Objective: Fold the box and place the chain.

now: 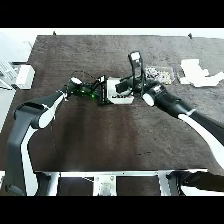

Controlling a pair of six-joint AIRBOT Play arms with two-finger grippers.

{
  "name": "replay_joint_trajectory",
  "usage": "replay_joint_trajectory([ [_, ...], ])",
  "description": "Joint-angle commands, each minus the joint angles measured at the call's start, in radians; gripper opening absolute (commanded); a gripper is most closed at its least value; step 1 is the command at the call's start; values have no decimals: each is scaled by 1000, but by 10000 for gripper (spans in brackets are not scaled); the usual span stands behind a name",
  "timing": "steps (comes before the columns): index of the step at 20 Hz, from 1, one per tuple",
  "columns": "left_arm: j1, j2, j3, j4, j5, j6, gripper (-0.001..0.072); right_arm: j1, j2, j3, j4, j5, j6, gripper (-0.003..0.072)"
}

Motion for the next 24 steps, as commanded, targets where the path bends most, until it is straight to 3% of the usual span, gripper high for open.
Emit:
replay_joint_trajectory([
  [1,0,1,0,0,0,0,530,-18,-113,-26,3,-56,29,13],
  [3,0,1,0,0,0,0,530,-29,-116,-18,3,-56,29,21],
  [4,0,1,0,0,0,0,530,-39,-116,-9,3,-56,29,158],
  [5,0,1,0,0,0,0,530,-51,-114,3,3,-55,29,365],
  [6,0,1,0,0,0,0,530,-60,-108,16,3,-55,29,438],
  [14,0,1,0,0,1,0,530,-222,68,37,3,2,79,436],
  [18,0,1,0,0,2,0,530,-353,-5,58,19,0,130,437],
  [21,0,1,0,0,2,0,530,-352,-97,143,23,8,130,437],
  [24,0,1,0,0,2,0,530,-333,-198,251,72,106,130,436],
])
